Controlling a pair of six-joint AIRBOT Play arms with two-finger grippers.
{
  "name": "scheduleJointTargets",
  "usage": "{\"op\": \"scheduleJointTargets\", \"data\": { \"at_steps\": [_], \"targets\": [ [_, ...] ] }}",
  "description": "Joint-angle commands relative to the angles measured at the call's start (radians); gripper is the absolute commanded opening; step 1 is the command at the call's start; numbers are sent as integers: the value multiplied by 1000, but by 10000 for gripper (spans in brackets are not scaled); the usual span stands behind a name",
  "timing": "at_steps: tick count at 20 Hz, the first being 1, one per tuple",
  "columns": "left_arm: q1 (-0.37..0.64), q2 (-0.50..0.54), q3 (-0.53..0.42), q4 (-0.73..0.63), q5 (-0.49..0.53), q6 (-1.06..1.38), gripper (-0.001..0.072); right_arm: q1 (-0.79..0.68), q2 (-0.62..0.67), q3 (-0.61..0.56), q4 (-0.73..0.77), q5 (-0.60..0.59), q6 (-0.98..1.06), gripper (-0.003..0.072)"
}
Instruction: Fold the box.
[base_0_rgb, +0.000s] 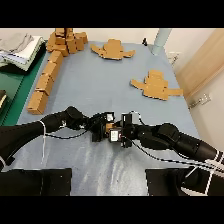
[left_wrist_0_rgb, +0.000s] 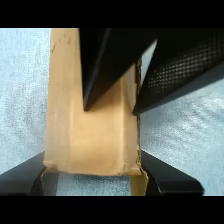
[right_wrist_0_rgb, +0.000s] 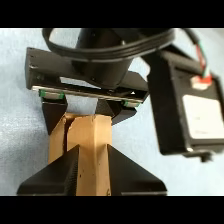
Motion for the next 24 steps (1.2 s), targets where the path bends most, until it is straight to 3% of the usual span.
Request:
{"op": "scheduleJointTargets", "data": {
  "at_steps": [1,3,8,9,10,22,23,24],
  "targets": [
    [0,0,1,-1,2,-1,414,0,1,6,0,-8,1,257],
    [0,0,1,0,2,-1,414,0,0,6,-1,-8,1,215],
    [0,0,1,0,2,-1,414,0,-2,5,0,-28,27,199],
    [0,0,1,0,2,-2,414,0,-3,5,0,-34,29,141],
    [0,0,1,0,2,-1,414,0,-4,5,0,-37,34,130],
    [0,0,1,0,2,-2,414,1,-14,5,35,-90,34,130],
    [0,0,1,0,2,-1,414,1,-10,6,35,-78,35,142],
    [0,0,1,0,2,-1,414,0,0,7,34,-66,35,205]
  ]
}}
